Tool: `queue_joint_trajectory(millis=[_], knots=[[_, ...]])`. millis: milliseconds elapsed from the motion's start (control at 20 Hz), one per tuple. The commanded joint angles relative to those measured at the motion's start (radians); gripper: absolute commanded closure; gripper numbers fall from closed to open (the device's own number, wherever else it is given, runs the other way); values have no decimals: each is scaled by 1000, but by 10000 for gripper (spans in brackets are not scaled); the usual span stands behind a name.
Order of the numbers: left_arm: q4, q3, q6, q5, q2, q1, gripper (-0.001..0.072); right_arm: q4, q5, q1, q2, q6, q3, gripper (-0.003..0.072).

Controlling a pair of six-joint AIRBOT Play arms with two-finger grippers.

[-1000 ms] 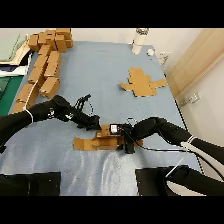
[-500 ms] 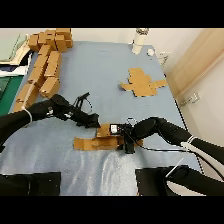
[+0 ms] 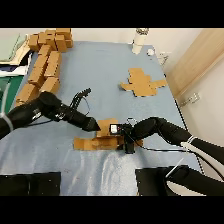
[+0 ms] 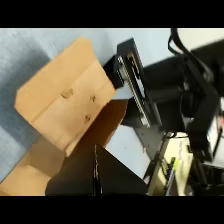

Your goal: Fold the box.

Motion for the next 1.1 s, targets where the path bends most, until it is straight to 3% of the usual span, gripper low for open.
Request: queue_joint_trajectory(millis=[0, 150, 250, 400, 500, 550, 600, 650, 800, 950, 1050], knots=[[31, -156, 145, 31, 220, -18, 701, 0, 2, 0, 0, 0, 0, 182], [89, -278, 244, -1, 444, -23, 697, 0, 2, 0, 0, 0, 0, 182], [231, -306, 290, -14, 553, -50, 697, 0, 2, 0, 0, 0, 0, 182], [460, -307, 342, -4, 648, -108, 695, 0, 2, 0, 0, 0, 0, 182], [492, -321, 481, -6, 674, -97, 693, 0, 2, 0, 0, 0, 0, 182], [467, -348, 597, 5, 677, -67, 550, 2, 1, 0, 0, 0, 0, 182], [407, -385, 698, 27, 671, -31, 282, 0, 1, 0, 0, 0, 0, 182], [301, -428, 786, 58, 656, 14, 214, -3, 2, 0, 0, 0, 0, 182], [69, -515, 1019, 183, 562, 61, 212, -3, 1, 0, 0, 0, 0, 182], [61, -494, 1032, 286, 447, 6, 211, -3, 1, 0, 0, 0, 0, 182], [32, -457, 1051, 299, 363, -20, 211, -3, 1, 0, 0, 0, 0, 182]])
